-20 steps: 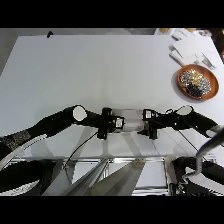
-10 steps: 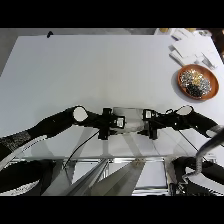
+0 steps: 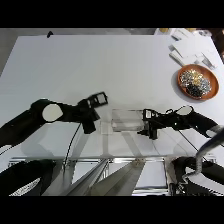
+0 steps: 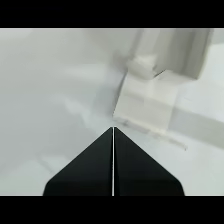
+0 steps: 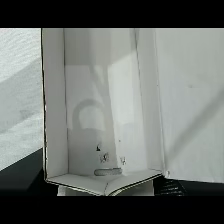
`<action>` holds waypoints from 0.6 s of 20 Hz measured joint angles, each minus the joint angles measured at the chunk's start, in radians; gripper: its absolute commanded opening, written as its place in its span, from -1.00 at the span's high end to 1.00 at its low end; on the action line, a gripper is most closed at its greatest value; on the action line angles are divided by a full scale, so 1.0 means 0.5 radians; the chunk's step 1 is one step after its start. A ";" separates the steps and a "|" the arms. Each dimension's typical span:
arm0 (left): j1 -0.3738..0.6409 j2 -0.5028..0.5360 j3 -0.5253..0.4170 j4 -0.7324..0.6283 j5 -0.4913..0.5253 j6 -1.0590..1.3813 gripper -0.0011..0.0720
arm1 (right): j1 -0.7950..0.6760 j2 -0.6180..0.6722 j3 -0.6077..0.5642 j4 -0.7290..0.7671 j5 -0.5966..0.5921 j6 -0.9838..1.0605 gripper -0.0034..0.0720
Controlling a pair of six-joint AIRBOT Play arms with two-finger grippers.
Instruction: Fold the box and place the chain.
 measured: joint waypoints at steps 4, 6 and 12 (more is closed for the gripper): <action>0.164 0.017 -0.024 0.161 -0.186 -0.977 0.95 | 0.000 0.000 0.000 0.000 0.000 -0.001 -0.14; 0.175 -0.067 -0.034 0.106 -0.196 -1.199 0.95 | 0.000 0.000 0.000 0.000 -0.001 -0.002 -0.14; 0.102 -0.446 -0.043 -0.179 -0.056 -1.440 0.95 | 0.000 0.000 0.000 -0.001 0.000 -0.002 -0.14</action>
